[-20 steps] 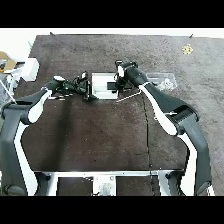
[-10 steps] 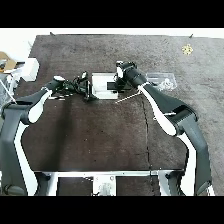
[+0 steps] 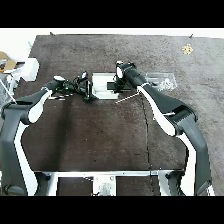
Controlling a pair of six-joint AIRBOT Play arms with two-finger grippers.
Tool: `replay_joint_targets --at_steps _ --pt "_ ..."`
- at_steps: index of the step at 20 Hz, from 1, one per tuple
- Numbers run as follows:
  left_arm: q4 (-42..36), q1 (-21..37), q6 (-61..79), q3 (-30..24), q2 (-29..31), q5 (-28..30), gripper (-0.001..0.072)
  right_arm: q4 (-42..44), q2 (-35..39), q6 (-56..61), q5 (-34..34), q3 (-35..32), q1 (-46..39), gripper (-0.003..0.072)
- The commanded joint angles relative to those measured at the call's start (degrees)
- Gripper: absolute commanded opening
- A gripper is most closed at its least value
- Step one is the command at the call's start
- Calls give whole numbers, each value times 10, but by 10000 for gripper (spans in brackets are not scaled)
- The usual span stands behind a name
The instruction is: Fold the box and place the chain.
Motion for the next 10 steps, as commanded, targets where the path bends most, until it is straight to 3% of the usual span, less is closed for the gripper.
replay_joint_targets --at_steps 1,2,3,10 --pt "1 1 0 0 0 0 184 2 2 0 -5 0 1 114" --pt "1 1 0 0 0 0 184 4 4 0 -5 0 1 393" --pt "1 1 0 0 0 0 184 6 6 -1 -5 0 1 446" --pt "1 1 0 0 0 0 184 6 11 -14 17 0 1 447"
